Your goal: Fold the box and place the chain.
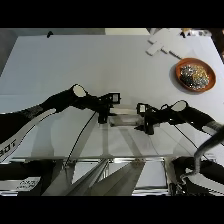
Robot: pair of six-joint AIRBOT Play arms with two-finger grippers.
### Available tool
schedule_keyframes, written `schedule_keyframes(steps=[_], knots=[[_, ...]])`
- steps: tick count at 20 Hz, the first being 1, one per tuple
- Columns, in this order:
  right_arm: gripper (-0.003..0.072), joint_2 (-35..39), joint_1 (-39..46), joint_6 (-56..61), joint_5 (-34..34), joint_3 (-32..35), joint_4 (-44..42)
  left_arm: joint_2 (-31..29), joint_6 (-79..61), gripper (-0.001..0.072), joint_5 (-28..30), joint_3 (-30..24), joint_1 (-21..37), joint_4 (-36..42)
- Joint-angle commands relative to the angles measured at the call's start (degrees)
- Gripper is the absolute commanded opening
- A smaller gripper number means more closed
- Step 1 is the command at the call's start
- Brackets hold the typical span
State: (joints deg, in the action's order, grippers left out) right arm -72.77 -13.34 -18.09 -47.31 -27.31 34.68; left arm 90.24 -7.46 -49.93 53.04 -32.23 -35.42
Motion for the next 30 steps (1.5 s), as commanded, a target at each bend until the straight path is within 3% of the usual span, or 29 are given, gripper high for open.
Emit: schedule_keyframes(steps=[1, 3, 4, 5, 8, 9, 10, 11, 12, 14, 18, 20, 26, 30], knots=[[0.0223, 0.0, 0.0, 0.0, 0.0, 0.0, 0.0, -0.3, 0.0, 0.0093, -1.3, 0.0, 0.0, 0.0], [0.0223, 0.0, 0.0, 0.0, -0.1, 0.0, 0.0, -1.7, 0.3, 0.0450, -1.8, 0.0, 0.2, -0.5], [0.0223, 0.0, 0.0, 0.0, 0.0, 0.0, 0.0, -2.9, 1.8, 0.0545, -1.9, 0.0, 0.2, -1.4], [0.0223, 0.0, 0.0, 0.0, 0.0, 0.0, 0.0, -4.3, 4.1, 0.0576, -2.0, 0.0, 0.2, -3.3], [0.0223, 0.0, 0.0, 0.0, 0.0, 0.0, 0.0, -9.8, 14.9, 0.0575, -4.4, 0.0, 0.2, -15.6], [0.0223, 0.0, 0.0, 0.0, -0.1, 0.0, 0.0, -11.9, 19.4, 0.0567, -6.1, 0.0, 0.2, -20.3], [0.0223, 0.0, 0.0, 0.0, 0.0, 0.0, 0.0, -13.8, 23.7, 0.0453, -7.7, 0.0, 0.2, -23.8], [0.0223, 0.0, 0.0, 0.0, 0.0, 0.0, 0.0, -15.7, 26.9, 0.0221, -9.5, 0.0, 0.1, -25.6], [0.0223, 0.0, 0.0, 0.0, 0.0, 0.0, 0.0, -17.6, 26.9, 0.0106, -11.3, 0.0, 0.1, -25.9], [0.0223, 0.0, 0.0, 0.0, 0.0, 0.0, 0.0, -20.2, 26.8, 0.0003, -12.1, 0.0, 0.0, -24.4], [0.0223, 0.0, 0.0, 0.0, 0.0, 0.0, 0.0, -19.9, 26.8, 0.0003, -10.8, 0.0, -3.1, -15.6], [0.0223, 0.0, 0.0, 0.0, -0.1, 0.0, 0.0, -17.5, 26.7, 0.0003, -5.3, -0.1, -5.6, -11.1], [0.0223, 0.0, 0.0, 0.0, -0.1, 0.0, 0.0, -7.6, 27.3, 0.0002, 20.2, -0.1, -7.9, 5.1], [0.0223, 0.0, 0.0, 0.0, 0.0, 0.0, 0.0, -6.1, 31.1, 0.0002, 25.4, -0.1, -8.9, 7.9]])
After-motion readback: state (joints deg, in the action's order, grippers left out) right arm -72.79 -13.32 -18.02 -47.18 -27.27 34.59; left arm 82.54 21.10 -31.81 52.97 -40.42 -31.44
